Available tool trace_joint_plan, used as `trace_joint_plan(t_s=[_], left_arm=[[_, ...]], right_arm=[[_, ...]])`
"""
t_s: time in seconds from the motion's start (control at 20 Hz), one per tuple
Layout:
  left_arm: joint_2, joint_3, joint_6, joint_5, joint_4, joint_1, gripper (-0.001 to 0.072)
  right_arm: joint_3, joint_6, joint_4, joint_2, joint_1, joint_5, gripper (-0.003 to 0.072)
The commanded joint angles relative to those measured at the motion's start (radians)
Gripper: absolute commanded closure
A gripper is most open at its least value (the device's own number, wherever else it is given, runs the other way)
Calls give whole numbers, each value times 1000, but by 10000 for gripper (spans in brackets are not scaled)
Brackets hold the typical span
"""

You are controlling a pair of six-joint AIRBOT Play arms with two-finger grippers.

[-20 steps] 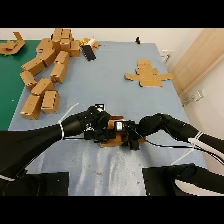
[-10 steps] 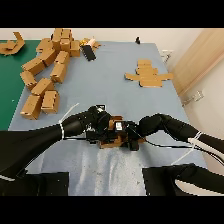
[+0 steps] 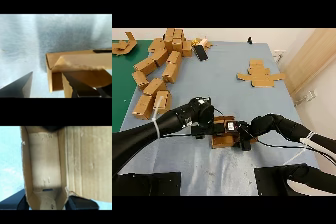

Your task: Fold the box.

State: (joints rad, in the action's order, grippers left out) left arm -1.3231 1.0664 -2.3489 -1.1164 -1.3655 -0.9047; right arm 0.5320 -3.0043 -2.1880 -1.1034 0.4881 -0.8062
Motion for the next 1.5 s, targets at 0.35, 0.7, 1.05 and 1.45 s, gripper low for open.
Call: trace_joint_plan(t_s=[0.35, 0.7, 1.05, 1.45], left_arm=[[170, -24, 297, -235, -115, 114, 696], [125, -290, 1349, 65, 515, 628, 695], [84, -344, 1831, 338, 578, 639, 697], [350, -606, 1934, 522, 452, 212, 694]], right_arm=[[0, 0, 0, 0, 0, 0, 175], [0, 0, 1, 0, 0, 0, 176], [0, 0, 0, 0, 0, 0, 175], [0, 0, 0, 0, 0, 0, 175]])
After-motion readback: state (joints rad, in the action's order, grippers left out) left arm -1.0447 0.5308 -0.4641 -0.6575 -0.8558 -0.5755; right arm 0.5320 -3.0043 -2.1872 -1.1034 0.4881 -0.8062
